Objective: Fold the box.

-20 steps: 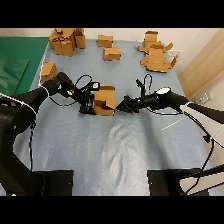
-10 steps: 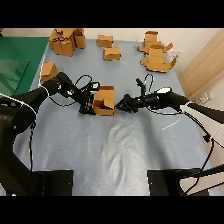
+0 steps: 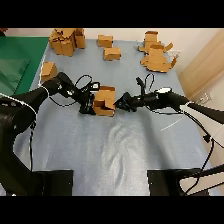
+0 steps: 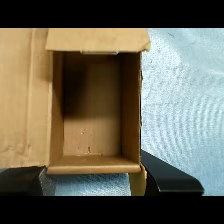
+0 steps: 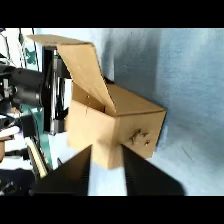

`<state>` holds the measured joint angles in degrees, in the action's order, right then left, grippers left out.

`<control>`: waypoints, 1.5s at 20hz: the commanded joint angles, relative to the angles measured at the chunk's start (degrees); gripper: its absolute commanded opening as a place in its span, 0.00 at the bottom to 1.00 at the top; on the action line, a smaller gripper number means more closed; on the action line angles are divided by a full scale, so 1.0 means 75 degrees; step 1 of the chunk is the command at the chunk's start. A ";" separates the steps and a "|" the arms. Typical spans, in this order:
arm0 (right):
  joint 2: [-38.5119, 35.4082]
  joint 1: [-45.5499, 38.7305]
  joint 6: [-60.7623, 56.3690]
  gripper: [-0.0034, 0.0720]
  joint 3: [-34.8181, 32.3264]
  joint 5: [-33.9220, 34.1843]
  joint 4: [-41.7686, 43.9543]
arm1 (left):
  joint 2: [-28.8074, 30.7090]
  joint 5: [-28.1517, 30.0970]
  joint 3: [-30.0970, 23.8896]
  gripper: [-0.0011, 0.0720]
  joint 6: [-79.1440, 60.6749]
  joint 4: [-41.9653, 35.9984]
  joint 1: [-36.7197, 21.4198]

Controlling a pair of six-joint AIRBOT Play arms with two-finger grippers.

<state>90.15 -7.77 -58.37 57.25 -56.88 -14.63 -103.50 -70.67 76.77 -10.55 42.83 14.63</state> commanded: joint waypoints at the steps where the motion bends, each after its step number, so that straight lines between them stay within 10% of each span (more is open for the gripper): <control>1: 0.0020 0.0006 -0.0784 0.51 0.0087 0.0329 -0.0612 | -0.0006 -0.0003 -0.0003 0.41 0.0015 0.0003 0.0003; 10: 0.0236 0.0522 -0.3299 0.56 0.1466 0.0105 -0.3293 | -0.0006 0.0000 -0.0003 0.41 0.0012 0.0000 0.0003; 30: 0.0321 0.1072 -0.4386 0.70 0.1874 -0.0044 -0.3990 | -0.0006 0.0009 -0.0003 0.41 0.0012 -0.0067 0.0003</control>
